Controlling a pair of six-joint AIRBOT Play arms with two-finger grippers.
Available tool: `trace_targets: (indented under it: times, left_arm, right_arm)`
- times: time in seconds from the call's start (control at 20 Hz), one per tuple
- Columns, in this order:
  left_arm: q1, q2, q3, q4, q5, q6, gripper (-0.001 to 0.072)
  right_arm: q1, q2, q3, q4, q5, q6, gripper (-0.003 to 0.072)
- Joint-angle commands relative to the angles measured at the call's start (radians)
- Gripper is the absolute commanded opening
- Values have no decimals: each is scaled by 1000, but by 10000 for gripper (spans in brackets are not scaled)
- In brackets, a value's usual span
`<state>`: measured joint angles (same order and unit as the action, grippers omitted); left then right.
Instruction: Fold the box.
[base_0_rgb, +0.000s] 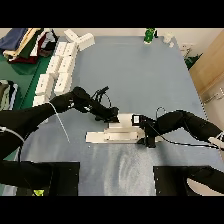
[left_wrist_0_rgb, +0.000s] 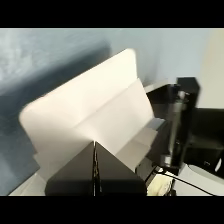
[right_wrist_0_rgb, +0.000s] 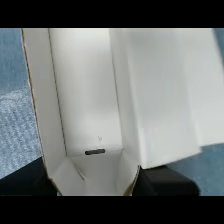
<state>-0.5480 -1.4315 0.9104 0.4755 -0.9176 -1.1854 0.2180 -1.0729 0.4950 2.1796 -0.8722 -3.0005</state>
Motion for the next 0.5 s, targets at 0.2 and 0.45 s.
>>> trace_targets:
  times: [0.2,0.45]
  left_arm:
    - [46,350,19,286,-55,67,10]
    - [-12,594,-72,564,-49,84,10]
  right_arm:
    - [0,0,0,0,0,-1,525]
    - [0,0,0,0,0,-1,525]
